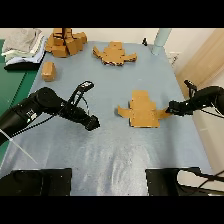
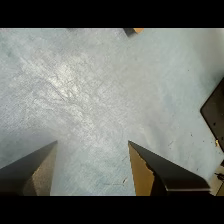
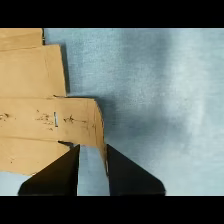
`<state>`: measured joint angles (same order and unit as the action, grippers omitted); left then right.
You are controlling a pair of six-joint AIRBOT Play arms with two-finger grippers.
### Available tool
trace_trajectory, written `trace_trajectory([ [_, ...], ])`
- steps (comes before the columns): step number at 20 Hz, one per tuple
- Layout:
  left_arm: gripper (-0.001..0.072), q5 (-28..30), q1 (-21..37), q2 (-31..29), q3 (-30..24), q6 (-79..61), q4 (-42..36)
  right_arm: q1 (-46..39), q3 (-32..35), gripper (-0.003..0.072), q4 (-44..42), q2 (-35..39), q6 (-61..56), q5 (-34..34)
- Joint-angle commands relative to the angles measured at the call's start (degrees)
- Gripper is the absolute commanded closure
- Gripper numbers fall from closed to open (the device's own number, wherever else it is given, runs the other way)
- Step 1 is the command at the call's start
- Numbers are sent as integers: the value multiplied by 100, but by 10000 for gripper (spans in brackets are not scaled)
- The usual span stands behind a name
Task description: Fold the box.
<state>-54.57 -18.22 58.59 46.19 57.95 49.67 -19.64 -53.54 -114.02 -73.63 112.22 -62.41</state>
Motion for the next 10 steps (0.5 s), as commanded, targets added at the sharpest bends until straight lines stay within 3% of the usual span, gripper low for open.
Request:
trace_trajectory([
  [1, 22, 59, -2, -2, 0, -2, -2, 7, -531, 421, 83, -658, 116, -518],
  [10, 22, 214, -2, 0, 0, -2, -63, 11, -579, 423, -1058, -1226, 1093, -872],
])
